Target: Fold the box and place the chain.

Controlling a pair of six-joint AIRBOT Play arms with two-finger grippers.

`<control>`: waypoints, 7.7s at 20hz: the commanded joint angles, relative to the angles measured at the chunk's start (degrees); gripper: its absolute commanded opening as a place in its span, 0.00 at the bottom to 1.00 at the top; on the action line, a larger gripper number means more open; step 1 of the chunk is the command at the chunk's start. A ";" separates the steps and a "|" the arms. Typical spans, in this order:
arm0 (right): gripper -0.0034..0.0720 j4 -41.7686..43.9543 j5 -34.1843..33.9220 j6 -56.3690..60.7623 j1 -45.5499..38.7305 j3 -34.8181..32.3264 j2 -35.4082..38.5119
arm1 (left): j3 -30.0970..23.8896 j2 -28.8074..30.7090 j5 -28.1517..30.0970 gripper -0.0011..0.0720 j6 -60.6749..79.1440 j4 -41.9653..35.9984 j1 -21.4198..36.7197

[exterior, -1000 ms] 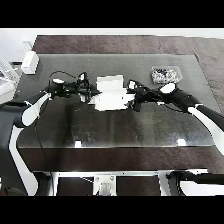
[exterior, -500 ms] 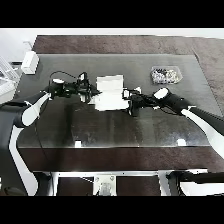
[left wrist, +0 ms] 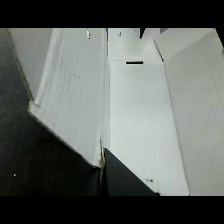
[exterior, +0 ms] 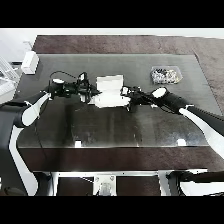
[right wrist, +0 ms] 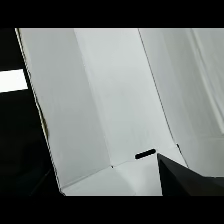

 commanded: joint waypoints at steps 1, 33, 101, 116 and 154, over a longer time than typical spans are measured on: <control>0.93 0.48 -0.57 -0.04 -0.50 1.09 0.35 | -0.02 0.00 -0.02 0.05 0.00 0.02 -0.02; 0.93 11.82 25.77 -13.60 -10.75 21.00 -15.56 | -0.02 0.00 -0.02 0.05 -0.02 0.02 -0.02; 0.72 10.34 38.32 -16.39 -9.73 29.18 -27.63 | -0.02 0.07 -0.02 0.05 -0.02 0.02 -0.02; 0.73 10.34 38.32 -16.35 -10.36 29.09 -27.65 | -0.02 0.07 -0.02 0.05 0.00 0.00 -0.02; 0.73 10.36 38.32 -16.35 -10.36 29.09 -27.65 | 0.39 13.33 -8.50 0.49 -2.16 -11.02 6.14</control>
